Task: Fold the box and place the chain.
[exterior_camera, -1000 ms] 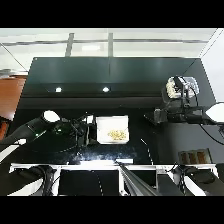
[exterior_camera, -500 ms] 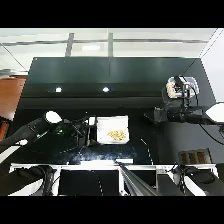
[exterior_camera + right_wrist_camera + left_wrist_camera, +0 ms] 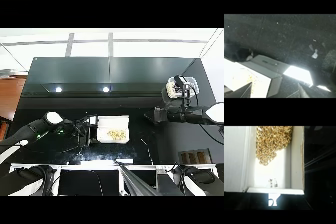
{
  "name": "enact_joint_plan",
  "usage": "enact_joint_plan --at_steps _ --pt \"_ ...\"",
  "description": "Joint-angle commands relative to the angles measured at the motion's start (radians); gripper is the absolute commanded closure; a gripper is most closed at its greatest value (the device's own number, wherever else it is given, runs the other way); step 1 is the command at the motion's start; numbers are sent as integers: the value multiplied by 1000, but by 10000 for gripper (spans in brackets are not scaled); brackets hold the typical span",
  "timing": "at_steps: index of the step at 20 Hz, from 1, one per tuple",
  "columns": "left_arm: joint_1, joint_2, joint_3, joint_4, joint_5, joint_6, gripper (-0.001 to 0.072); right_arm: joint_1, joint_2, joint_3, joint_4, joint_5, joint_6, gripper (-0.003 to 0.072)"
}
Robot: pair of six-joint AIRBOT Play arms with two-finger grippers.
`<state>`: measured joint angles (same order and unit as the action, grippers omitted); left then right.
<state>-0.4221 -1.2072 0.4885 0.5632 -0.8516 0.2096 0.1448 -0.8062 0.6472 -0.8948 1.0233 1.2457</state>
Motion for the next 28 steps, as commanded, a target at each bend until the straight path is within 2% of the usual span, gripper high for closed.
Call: enact_joint_plan --at_steps 1,3,5,7,10,13,17,23,28 --pt "0 0 1 2 5 -4 154 1 0 0 4 -8 0 -20" --pt "0 0 1 2 5 -4 217 1 -3 5 15 -59 0 -20" --pt "-1 0 1 2 5 -4 217 1 -40 51 14 -87 -8 -19" --pt "-1 0 1 2 6 -4 217 26 -127 137 -7 -82 -19 -19" --pt "-1 0 1 2 6 -4 217 139 -305 272 -70 -91 -51 -19" --pt "-1 0 1 2 6 -4 217 223 -444 324 -100 -116 -92 -20" --pt "-1 0 1 2 6 -4 217 311 -473 333 -97 -21 -310 -19" --pt "-1 0 1 2 6 -4 217 312 -473 430 -96 196 -454 -14" --pt "-1 0 1 2 6 -4 217 314 -473 430 -6 258 -566 -15"
